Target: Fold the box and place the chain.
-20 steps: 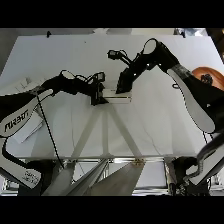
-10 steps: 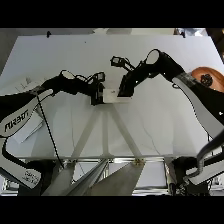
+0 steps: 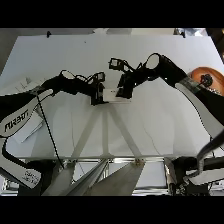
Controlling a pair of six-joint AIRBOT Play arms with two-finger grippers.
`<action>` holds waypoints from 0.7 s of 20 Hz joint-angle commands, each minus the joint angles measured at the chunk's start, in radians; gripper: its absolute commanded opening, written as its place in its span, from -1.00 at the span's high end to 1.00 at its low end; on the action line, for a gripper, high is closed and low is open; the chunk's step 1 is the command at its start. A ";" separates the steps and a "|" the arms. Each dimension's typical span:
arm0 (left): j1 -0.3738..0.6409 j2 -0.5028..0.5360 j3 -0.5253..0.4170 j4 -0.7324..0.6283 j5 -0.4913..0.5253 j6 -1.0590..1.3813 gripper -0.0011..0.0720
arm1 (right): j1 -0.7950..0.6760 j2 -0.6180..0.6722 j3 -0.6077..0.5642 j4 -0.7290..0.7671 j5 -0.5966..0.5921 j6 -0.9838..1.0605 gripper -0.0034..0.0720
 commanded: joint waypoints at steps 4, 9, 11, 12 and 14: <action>0.000 0.001 0.000 0.000 0.000 0.000 0.21 | 0.008 0.076 -0.166 0.001 -0.119 -0.066 -0.53; 0.000 0.001 0.000 0.000 0.000 0.000 0.21 | 0.019 0.083 -0.175 0.000 -0.222 -0.084 -0.53; 0.000 0.001 0.000 0.000 0.000 0.000 0.21 | 0.035 0.095 -0.189 0.001 -0.258 -0.097 -0.53; 0.000 0.001 0.000 0.000 0.000 0.000 0.21 | 0.042 0.103 -0.205 0.002 -0.278 -0.118 -0.53; 0.000 0.001 0.000 0.000 0.000 0.000 0.21 | 0.051 0.109 -0.237 0.000 -0.306 -0.137 -0.53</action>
